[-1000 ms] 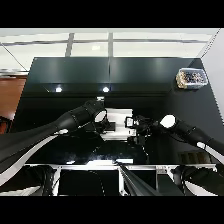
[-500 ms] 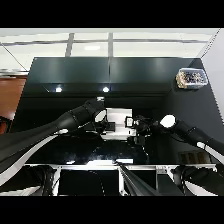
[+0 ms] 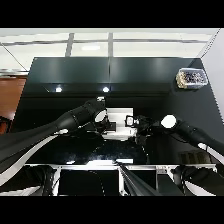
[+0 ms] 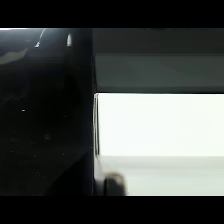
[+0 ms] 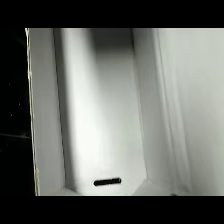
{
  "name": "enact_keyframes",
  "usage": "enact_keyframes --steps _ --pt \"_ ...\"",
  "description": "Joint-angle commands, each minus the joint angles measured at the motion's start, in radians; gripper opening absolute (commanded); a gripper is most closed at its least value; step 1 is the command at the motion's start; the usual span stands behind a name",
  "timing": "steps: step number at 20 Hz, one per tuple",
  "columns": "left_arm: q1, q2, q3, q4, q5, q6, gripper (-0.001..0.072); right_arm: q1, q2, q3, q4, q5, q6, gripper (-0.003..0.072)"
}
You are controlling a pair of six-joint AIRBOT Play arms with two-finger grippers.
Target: Fold the box and place the chain.
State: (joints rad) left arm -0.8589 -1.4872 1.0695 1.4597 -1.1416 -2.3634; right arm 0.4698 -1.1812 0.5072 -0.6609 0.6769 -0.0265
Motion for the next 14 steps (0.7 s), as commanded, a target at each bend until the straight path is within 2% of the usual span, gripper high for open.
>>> enact_keyframes --steps 1,4,10,12,14 --pt "0.003 0.000 0.001 0.008 -0.011 -0.001 0.0030 0.000 0.076 0.008 -0.144 0.038 0.159 0.0695" --pt "0.003 0.000 0.001 0.009 -0.011 0.000 0.0030 0.000 0.140 0.008 -0.257 0.095 0.209 0.0694" --pt "0.003 0.000 0.001 0.009 -0.012 0.000 0.0030 0.000 0.138 0.007 -0.218 0.032 0.111 0.0692" --pt "0.003 0.000 0.001 0.009 -0.013 0.000 0.0030 0.000 0.133 0.007 -0.150 0.029 0.093 0.0488" --pt "0.003 0.000 0.001 0.009 -0.012 0.000 0.0030 0.000 0.132 0.007 -0.113 0.029 0.094 0.0467"
